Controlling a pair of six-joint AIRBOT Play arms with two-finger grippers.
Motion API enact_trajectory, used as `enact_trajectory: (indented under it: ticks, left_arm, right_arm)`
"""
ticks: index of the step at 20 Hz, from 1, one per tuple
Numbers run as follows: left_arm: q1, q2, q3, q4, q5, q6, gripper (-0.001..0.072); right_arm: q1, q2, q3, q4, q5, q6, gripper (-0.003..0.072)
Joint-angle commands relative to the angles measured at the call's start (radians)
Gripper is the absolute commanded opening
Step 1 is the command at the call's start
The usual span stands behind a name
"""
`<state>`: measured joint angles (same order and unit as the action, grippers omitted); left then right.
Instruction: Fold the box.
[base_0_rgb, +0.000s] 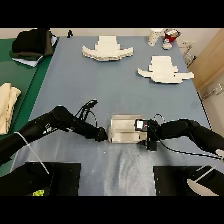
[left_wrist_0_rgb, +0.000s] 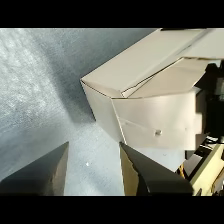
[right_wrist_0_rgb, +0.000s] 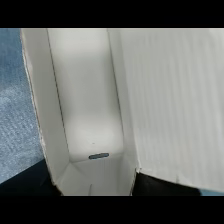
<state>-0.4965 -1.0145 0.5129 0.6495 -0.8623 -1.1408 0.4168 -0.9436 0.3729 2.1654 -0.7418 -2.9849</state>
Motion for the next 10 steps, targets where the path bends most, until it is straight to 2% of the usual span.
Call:
enact_trajectory:
  ticks: [1, 10]
  left_arm:
    - [0.000, 0.000, 0.015, 0.000, -0.002, 0.000, 0.0476]
    - [-0.003, -0.001, 0.030, -0.126, 0.000, 0.000, 0.0477]
  right_arm:
    - [0.001, 0.000, 0.000, 0.000, 0.000, 0.000, 0.0508]
    - [0.001, 0.000, 0.000, 0.000, 0.000, 0.000, 0.0508]
